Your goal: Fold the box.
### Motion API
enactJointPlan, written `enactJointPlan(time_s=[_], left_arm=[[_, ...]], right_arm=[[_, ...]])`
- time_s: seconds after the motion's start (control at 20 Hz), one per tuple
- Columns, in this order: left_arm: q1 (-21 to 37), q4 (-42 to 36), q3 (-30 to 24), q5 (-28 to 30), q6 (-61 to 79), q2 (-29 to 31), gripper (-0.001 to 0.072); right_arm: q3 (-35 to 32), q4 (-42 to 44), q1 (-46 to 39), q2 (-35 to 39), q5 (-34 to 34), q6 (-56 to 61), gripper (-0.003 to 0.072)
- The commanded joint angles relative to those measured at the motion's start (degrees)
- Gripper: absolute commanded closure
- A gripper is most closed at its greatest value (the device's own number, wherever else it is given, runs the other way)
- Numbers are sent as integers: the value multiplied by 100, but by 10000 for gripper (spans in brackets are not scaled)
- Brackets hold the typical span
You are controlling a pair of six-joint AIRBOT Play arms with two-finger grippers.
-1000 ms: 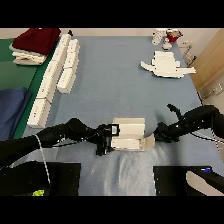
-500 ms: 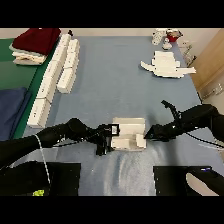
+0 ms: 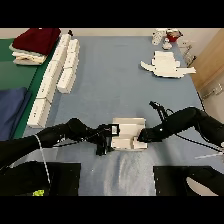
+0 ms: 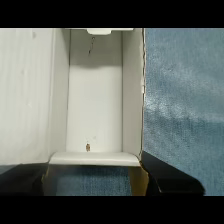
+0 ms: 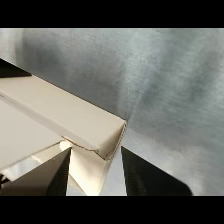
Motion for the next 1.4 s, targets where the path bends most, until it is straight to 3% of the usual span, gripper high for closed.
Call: enactJointPlan(time_s=[0.0, 0.4, 0.55, 0.9, 0.95, 1.05, 1.1, 1.15, 1.2, 1.35], left_arm=[[4, 2, 4, 2, 0, -2, 175], [4, 2, 4, 0, 0, -2, 175], [4, 2, 4, 2, 0, -2, 175], [4, 2, 4, 0, 0, -2, 175], [4, 2, 4, 0, 0, -2, 175], [4, 2, 4, 0, 0, -2, 175], [4, 2, 4, 0, 0, -2, 175], [4, 2, 4, 0, 0, -2, 175], [4, 2, 4, 2, 0, -2, 175], [4, 2, 4, 2, 0, -2, 175]], right_arm=[[269, -1134, 750, 0, 225, 1340, 208], [863, -2636, 2273, -476, 162, 3967, 210], [1244, -3143, 2605, -1043, -356, 4730, 210], [1534, -3314, 2747, -1683, -490, 5294, 211], [1534, -3314, 2747, -1714, -487, 5316, 274], [1534, -3324, 2747, -1729, -474, 5333, 282], [1534, -3351, 2747, -1729, -492, 5372, 339], [1532, -3368, 2747, -1729, -494, 5375, 536], [1532, -3364, 2747, -1729, -490, 5375, 649], [1532, -3362, 2747, -1729, -490, 5372, 680]])
